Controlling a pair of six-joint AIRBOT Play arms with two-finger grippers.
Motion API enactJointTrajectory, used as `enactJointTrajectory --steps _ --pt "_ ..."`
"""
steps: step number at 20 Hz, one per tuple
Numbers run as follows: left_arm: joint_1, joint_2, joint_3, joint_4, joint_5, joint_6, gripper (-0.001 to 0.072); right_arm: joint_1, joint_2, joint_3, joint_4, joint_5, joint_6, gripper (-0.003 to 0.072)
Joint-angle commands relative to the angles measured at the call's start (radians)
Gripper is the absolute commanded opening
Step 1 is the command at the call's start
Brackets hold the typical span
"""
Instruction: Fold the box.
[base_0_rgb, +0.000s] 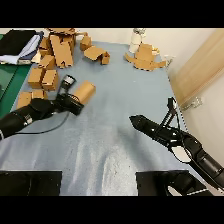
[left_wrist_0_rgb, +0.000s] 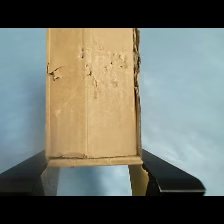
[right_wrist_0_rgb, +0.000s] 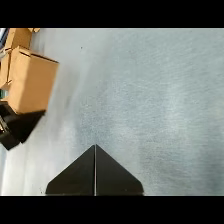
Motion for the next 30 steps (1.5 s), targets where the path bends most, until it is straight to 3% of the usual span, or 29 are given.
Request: enactJointTrajectory --steps 1,5,8,16,22,30 --pt "0.181 -0.016 0.005 0.002 0.012 -0.075 0.0446 -0.001 0.001 0.001 -0.005 0.0 0.0 0.0005" --pt "0.315 -0.066 0.019 0.003 -0.049 -0.101 0.0446 -0.001 0.001 0.001 -0.005 -0.001 0.0 0.0005" --pt "0.351 -0.108 0.026 0.006 -0.06 -0.101 0.0446 -0.001 0.001 0.001 -0.005 -0.001 0.0 0.0005" --pt "0.363 -0.168 0.039 0.032 -0.018 -0.105 0.0445 -0.001 0.001 0.001 -0.005 -0.002 0.0 0.0005" --pt "0.362 -0.167 0.119 0.035 -0.085 -0.105 0.0446 -0.001 0.001 0.001 -0.005 -0.01 0.0 0.0005" --pt "0.359 -0.167 0.171 0.227 -0.127 -0.148 0.0446 -0.001 0.001 0.001 -0.013 -0.011 0.0 0.0005"
